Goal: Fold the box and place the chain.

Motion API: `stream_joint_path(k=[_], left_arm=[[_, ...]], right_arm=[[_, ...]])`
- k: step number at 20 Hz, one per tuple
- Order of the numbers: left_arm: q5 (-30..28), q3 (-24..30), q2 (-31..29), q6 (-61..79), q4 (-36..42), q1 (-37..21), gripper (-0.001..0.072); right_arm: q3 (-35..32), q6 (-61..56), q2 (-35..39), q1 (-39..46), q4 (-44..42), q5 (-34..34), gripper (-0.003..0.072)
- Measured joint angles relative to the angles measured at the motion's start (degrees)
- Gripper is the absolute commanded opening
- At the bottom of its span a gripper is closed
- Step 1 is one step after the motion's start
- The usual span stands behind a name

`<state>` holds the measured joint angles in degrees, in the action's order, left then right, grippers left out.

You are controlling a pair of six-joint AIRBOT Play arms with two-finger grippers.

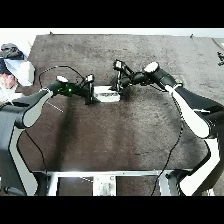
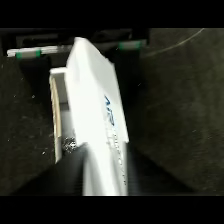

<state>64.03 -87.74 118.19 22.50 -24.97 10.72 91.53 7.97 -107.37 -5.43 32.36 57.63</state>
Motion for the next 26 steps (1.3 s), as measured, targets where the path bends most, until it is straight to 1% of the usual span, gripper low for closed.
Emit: stream_joint_path(k=[12,21,22,23,26], left_arm=[[0.02,0.00,0.00,0.00,-0.02,0.00,0.0352],[0.02,0.00,0.00,-0.02,-0.02,0.00,0.0352],[0.02,0.00,0.00,0.00,-0.02,0.00,0.0352],[0.02,0.00,0.00,0.00,-0.02,0.00,0.0352],[0.15,0.00,0.00,0.28,-0.11,0.02,0.0352]], right_arm=[[0.42,-0.50,0.24,-0.55,5.09,0.81,0.0246],[0.33,-3.41,0.11,-2.56,10.99,1.57,0.0249],[0.33,-3.63,0.09,-2.64,11.30,1.95,0.0261],[0.35,-3.91,0.02,-2.67,11.65,2.43,0.0301],[0.33,-4.35,-0.50,-2.71,12.41,4.35,0.0300]])
